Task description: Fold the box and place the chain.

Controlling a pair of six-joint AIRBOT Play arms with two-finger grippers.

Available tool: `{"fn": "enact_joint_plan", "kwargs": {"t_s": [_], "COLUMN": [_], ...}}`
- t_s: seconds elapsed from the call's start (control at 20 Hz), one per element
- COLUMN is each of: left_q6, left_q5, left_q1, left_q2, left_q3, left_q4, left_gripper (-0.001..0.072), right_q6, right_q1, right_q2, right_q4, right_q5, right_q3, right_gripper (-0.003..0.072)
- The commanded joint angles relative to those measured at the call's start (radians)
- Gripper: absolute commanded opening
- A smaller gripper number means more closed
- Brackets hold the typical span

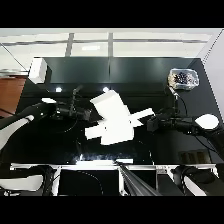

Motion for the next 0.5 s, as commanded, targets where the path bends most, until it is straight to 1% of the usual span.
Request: {"fn": "enact_joint_plan", "kwargs": {"t_s": [0.0,0.1,0.15,0.2,0.25,0.3,0.45], "left_q6": [0.119,0.119,0.122,0.132,0.147,0.15,0.151], "left_q5": [-0.205,-0.247,-0.242,-0.237,-0.237,-0.236,-0.241], "left_q1": [-0.006,-0.006,-0.006,-0.006,-0.006,-0.006,-0.023], "left_q2": [-0.105,-0.147,-0.153,-0.154,-0.154,-0.154,-0.154], "left_q3": [0.069,0.104,0.112,0.119,0.127,0.135,0.141], "left_q4": [0.012,0.055,0.062,0.063,0.065,0.081,0.111], "left_gripper": [0.0678,0.0678,0.067,0.0632,0.0566,0.0553,0.0552], "right_q6": [0.026,0.034,0.039,0.044,0.053,0.055,0.058], "right_q1": [0.001,0.001,0.001,0.001,0.001,0.001,0.001], "right_q2": [0.001,0.001,0.001,0.001,0.001,0.001,0.001], "right_q4": [0.0,0.0,-0.001,-0.001,-0.001,-0.001,-0.001], "right_q5": [0.0,0.0,0.0,-0.001,0.0,0.0,-0.005], "right_q3": [0.0,0.0,0.0,0.0,0.0,0.0,0.0], "right_gripper": [0.0047,0.0047,0.0047,0.0047,0.0047,0.0047,0.0047]}}
